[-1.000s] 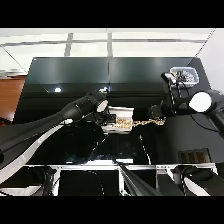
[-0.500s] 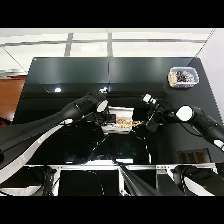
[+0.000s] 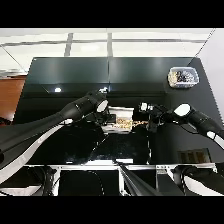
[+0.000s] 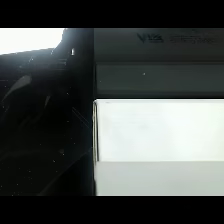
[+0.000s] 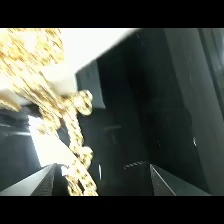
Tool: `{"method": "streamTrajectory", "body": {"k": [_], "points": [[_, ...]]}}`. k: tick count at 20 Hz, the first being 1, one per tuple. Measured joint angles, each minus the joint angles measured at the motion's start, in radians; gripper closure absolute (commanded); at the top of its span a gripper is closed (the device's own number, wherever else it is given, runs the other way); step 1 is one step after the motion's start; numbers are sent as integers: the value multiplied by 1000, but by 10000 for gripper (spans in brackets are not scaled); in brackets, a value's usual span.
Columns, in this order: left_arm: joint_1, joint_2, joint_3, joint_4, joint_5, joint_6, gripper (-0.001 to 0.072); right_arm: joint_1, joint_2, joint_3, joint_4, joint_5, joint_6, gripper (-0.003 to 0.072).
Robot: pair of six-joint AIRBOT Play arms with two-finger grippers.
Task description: Fold the box and place the chain.
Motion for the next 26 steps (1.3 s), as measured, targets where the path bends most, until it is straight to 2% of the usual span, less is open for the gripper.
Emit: {"method": "streamTrajectory", "body": {"k": [1, 2, 3, 5, 6, 7, 11, 13, 17, 21, 26], "points": [[0, 0, 0, 0, 0, 0, 682, -7, -2, 0, -8, 8, -9, 22], [0, 0, 0, 0, 0, 0, 682, -13, -4, 0, -14, 15, -15, 91], [0, 0, 0, 0, 0, 0, 682, -16, -5, 0, -19, 20, -21, 241], [0, 0, 0, 0, 0, 0, 682, -21, -6, 0, -31, 34, -26, 323], [0, 0, 0, 0, 0, 0, 682, -23, -6, 0, -36, 35, -29, 552], [0, 0, 0, 0, 0, 0, 682, -23, -6, 0, -41, 46, -29, 672], [0, 0, 0, 0, -1, 0, 682, -26, 0, 0, -53, 76, -4, 673], [0, 0, 0, 0, -1, 0, 681, -26, 29, 6, -67, 107, 81, 673], [0, 0, 0, -2, -1, 0, 682, -27, 167, 64, -114, 164, 423, 674], [0, 0, 0, -3, -1, 0, 682, -27, 325, 184, -136, 311, 747, 673], [0, 0, 0, -3, -1, 0, 682, -27, 427, 346, 10, 446, 996, 673]]}}
